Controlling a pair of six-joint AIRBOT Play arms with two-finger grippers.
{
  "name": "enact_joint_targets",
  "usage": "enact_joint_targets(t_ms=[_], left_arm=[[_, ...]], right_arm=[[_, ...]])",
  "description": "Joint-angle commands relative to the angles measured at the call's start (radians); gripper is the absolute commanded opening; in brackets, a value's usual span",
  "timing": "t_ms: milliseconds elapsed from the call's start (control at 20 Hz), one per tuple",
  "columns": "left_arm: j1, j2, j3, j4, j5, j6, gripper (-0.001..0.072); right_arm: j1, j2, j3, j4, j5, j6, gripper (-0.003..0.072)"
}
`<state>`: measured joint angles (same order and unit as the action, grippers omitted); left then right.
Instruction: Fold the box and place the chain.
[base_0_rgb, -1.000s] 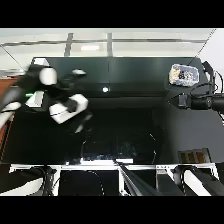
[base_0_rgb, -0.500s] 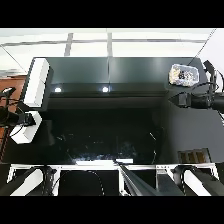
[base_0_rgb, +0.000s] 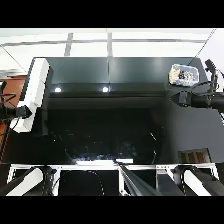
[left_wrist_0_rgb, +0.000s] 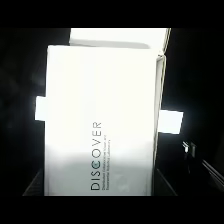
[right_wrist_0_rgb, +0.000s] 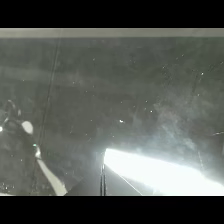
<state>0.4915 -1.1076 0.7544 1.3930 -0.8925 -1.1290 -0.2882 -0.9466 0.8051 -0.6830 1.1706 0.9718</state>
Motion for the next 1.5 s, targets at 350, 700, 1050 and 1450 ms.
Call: enact_joint_targets(t_ms=[350,700,1050,1450], left_arm=[[-0.018,-0.090,0.178,-0.026,0.006,0.054,0.0714],[-0.081,-0.038,0.397,-0.322,-0.320,-0.066,0.0015],[-0.517,0.312,-0.063,-0.283,0.098,-0.080,0.0021],[-0.612,0.358,-0.146,-0.163,0.189,-0.079,0.0023]], right_arm=[[0.013,0.000,0.000,-0.001,-0.031,0.016,0.0015],[0.175,-0.002,-0.071,-0.010,-0.284,0.006,0.0015],[0.230,-0.002,-0.138,-0.128,-0.392,-0.019,0.0015],[0.230,-0.002,-0.138,-0.130,-0.390,-0.019,0.0016]])
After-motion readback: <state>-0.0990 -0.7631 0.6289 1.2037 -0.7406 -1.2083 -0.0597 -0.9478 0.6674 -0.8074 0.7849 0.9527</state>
